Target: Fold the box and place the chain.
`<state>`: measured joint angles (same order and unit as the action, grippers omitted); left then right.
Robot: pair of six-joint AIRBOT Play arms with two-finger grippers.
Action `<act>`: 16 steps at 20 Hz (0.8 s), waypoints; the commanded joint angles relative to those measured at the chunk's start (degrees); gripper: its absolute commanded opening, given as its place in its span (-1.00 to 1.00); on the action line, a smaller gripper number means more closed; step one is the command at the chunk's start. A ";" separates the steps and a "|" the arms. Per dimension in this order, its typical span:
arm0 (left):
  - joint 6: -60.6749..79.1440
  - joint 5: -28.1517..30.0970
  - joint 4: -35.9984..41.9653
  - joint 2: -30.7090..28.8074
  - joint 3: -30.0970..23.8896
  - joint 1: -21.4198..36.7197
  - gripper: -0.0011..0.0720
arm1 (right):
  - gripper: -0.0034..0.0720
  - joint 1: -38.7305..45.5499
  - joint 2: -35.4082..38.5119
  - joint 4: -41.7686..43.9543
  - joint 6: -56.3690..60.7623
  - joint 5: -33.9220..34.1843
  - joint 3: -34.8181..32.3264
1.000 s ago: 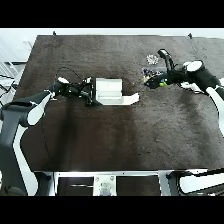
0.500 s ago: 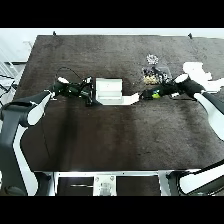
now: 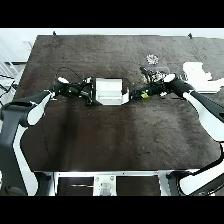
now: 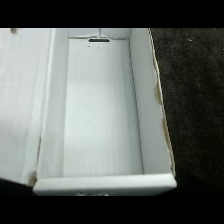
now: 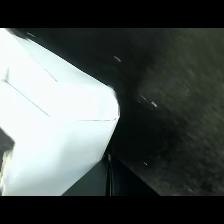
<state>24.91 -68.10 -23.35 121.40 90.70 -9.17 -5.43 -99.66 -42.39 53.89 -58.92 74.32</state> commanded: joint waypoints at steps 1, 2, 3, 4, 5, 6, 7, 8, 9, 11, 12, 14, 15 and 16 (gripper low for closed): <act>0.02 0.02 -0.02 0.02 0.00 0.07 0.20 | -0.81 -0.57 1.79 0.42 0.09 -0.09 0.61; 0.02 0.02 -0.02 0.02 0.00 0.04 0.20 | -0.49 -0.57 2.01 0.42 0.09 -0.11 0.61; 0.02 0.02 -0.02 0.02 0.00 0.04 0.20 | -0.28 -0.59 2.05 0.72 0.09 -0.37 0.61; 0.02 0.02 -0.02 0.02 0.00 0.04 0.20 | -0.16 -0.59 2.03 1.60 0.11 -0.52 0.59; 0.02 0.04 -0.02 0.02 0.00 0.04 0.20 | -0.14 -0.61 2.01 2.67 0.09 -0.52 0.57; 0.02 0.02 -0.02 0.02 0.00 0.04 0.20 | -0.14 -0.61 1.99 4.11 0.09 -0.50 0.57; 0.02 0.02 -0.02 0.02 0.00 0.04 0.20 | -0.14 -0.61 1.95 5.75 0.09 -0.48 0.57; 0.02 0.04 -0.02 0.02 0.00 0.07 0.20 | -0.14 -0.61 1.95 7.23 0.09 -0.48 0.57; 0.02 0.04 -0.02 0.02 0.00 0.04 0.20 | -0.14 -0.63 1.95 8.39 0.09 -0.50 0.57; 0.02 0.04 -0.02 0.02 0.00 0.04 0.20 | -0.14 -1.05 1.81 8.96 0.11 -0.52 0.55; 0.02 0.02 -0.02 0.02 0.00 0.04 0.20 | -0.13 -1.51 1.57 8.96 0.15 -0.52 0.55; 0.02 0.02 -0.02 0.02 0.00 0.04 0.20 | 0.16 -2.54 0.83 8.90 1.57 -0.52 0.55; 0.02 0.02 -0.02 0.02 0.00 0.04 0.20 | 0.21 -2.78 0.57 8.79 1.64 -0.52 0.55; 0.02 0.02 -0.02 0.02 0.00 0.04 0.20 | 0.21 -3.04 0.42 8.72 1.64 -0.50 0.55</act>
